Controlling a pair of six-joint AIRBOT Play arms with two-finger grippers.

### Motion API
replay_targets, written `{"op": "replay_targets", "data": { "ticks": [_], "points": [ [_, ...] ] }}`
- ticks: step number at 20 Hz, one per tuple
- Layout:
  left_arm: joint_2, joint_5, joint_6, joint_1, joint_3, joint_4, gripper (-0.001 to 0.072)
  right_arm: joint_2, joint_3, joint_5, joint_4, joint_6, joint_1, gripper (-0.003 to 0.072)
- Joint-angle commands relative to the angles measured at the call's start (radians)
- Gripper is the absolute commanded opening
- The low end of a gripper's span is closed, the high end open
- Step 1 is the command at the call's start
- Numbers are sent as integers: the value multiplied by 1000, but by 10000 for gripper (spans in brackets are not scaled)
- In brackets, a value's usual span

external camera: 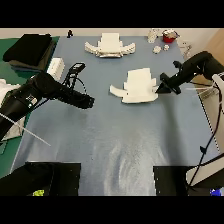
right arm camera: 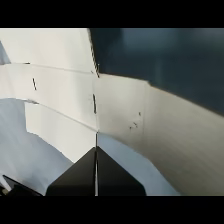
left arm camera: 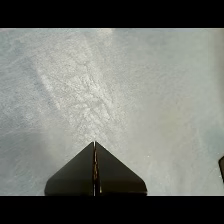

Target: Fold the box.

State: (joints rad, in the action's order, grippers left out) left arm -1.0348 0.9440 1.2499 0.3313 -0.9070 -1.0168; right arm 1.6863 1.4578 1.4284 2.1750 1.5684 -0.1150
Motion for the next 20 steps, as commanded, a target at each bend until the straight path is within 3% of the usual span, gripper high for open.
{"op": "replay_targets", "data": {
  "ticks": [1,5,8,9,10,11,16,20],
  "points": [
    [-1,0,0,0,0,0,12,-228,-338,-61,-24,3,90,0],
    [-1,0,0,0,0,0,12,-424,-618,-185,-24,3,177,1],
    [-1,-10,0,-1,0,0,12,-459,-683,-257,-23,3,231,17],
    [-1,-14,0,-1,0,0,12,-459,-684,-262,-25,3,242,144],
    [-1,-14,0,-1,0,0,12,-460,-681,-262,-24,3,245,361],
    [-1,-14,0,-1,0,0,12,-460,-674,-263,-33,3,243,388],
    [-1,-19,0,0,0,11,12,-494,-567,-216,-226,-71,120,385],
    [-1,-21,0,0,0,24,12,-488,-579,-189,-299,-76,-69,383]
  ]
}}
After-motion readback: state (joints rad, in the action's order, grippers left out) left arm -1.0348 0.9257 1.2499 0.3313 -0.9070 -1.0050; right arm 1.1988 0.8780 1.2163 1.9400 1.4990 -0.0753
